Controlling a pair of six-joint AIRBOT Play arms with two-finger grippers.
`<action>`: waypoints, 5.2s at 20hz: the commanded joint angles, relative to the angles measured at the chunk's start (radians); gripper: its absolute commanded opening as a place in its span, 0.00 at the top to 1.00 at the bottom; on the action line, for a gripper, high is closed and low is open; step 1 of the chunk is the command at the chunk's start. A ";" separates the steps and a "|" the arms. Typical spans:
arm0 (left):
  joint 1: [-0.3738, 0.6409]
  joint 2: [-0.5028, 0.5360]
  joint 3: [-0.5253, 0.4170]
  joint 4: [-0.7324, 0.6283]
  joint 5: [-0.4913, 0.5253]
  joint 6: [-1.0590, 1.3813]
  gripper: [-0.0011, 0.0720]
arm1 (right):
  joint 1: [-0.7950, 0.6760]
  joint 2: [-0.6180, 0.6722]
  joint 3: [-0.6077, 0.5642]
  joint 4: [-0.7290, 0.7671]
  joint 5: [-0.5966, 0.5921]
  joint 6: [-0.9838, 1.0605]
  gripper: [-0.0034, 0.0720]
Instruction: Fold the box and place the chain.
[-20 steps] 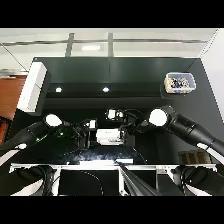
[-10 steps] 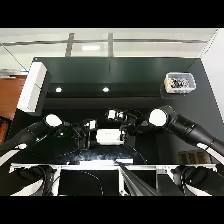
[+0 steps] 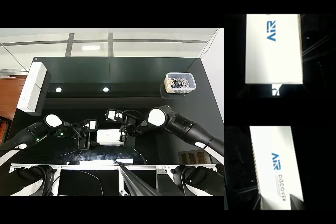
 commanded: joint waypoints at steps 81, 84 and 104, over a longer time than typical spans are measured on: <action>-0.266 -0.056 0.292 0.195 -0.005 -0.608 0.01 | -0.654 0.363 0.091 0.072 0.382 0.661 0.94; -0.296 -0.056 0.292 0.251 0.001 -0.608 0.01 | -0.654 0.363 0.091 0.071 0.380 0.661 0.94; -0.341 -0.096 0.288 0.419 0.010 -0.787 0.46 | -0.655 0.363 0.091 0.020 0.351 0.661 0.94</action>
